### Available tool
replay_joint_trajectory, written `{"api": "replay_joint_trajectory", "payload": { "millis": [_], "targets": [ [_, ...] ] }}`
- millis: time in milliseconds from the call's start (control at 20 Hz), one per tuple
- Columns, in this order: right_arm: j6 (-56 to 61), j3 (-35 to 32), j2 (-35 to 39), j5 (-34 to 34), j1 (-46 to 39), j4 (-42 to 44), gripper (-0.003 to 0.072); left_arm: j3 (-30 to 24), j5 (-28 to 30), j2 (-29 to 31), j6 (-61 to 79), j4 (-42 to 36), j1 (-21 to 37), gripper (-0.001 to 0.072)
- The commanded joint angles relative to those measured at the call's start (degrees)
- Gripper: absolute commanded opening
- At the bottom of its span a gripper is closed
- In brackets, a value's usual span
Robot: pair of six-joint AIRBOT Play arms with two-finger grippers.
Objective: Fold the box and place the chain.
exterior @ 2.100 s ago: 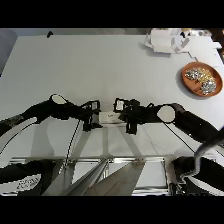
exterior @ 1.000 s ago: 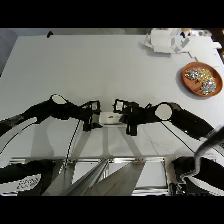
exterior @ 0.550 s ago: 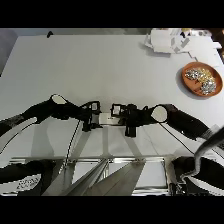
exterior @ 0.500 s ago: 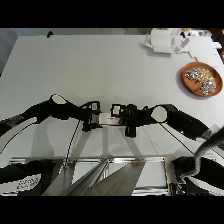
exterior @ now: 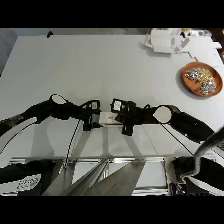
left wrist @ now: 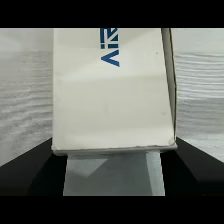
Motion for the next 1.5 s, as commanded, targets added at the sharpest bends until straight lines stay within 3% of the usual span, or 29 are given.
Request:
{"api": "replay_joint_trajectory", "payload": {
  "millis": [0,300,800,900,1100,1250,1450],
  "targets": [
    [-5.86,0.28,-0.55,-3.85,0.02,13.53,0.0020,0.02,-0.07,0.04,0.24,0.22,0.00,0.0210],
    [-6.80,0.28,-7.80,-0.96,1.14,14.16,0.0020,0.00,-0.04,0.04,0.24,0.22,0.00,0.0210],
    [0.13,0.28,-7.76,1.92,1.88,5.62,0.0020,0.02,-0.07,0.04,0.24,0.22,0.00,0.0210],
    [4.55,0.37,-6.49,2.69,0.83,5.86,0.0020,0.00,-0.07,0.04,0.24,0.22,0.00,0.0210],
    [23.93,3.13,2.95,12.87,-5.84,3.39,0.0019,0.00,-0.07,0.04,0.24,0.22,0.00,0.0210],
    [46.88,3.50,9.51,24.35,-13.97,-11.91,0.0019,0.02,-0.07,0.04,0.24,0.20,0.00,0.0210],
    [70.64,3.41,10.10,46.47,-21.86,-43.65,0.0019,0.02,-0.07,0.04,0.24,0.22,0.00,0.0210]
  ]
}}
